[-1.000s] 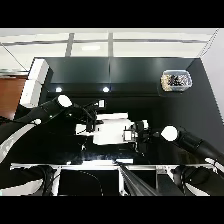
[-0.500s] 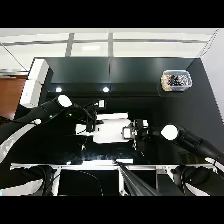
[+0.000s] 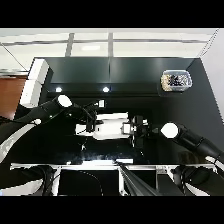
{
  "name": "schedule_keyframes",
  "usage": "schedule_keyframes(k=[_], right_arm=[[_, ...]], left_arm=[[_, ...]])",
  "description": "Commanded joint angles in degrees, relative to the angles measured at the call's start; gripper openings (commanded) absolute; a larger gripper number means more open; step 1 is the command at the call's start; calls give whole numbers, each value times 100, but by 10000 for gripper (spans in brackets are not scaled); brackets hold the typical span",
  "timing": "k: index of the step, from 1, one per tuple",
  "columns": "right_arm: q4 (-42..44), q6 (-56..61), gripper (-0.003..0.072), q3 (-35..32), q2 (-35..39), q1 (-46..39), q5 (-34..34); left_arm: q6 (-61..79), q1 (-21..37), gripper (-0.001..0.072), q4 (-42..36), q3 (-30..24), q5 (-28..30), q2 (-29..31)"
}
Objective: Fold the box and place the chain.
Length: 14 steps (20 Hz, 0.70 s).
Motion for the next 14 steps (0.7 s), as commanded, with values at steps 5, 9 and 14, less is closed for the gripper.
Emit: schedule_keyframes(k=[5,9,14], right_arm=[[15,245,614,356,-4,-605,146],[341,26,614,356,-190,-682,247],[898,-321,615,358,-264,-938,409]], left_arm=[[2,-4,29,0,0,-162,2],[9,-4,29,2,2,-138,2],[177,-9,27,4,4,-142,50]])
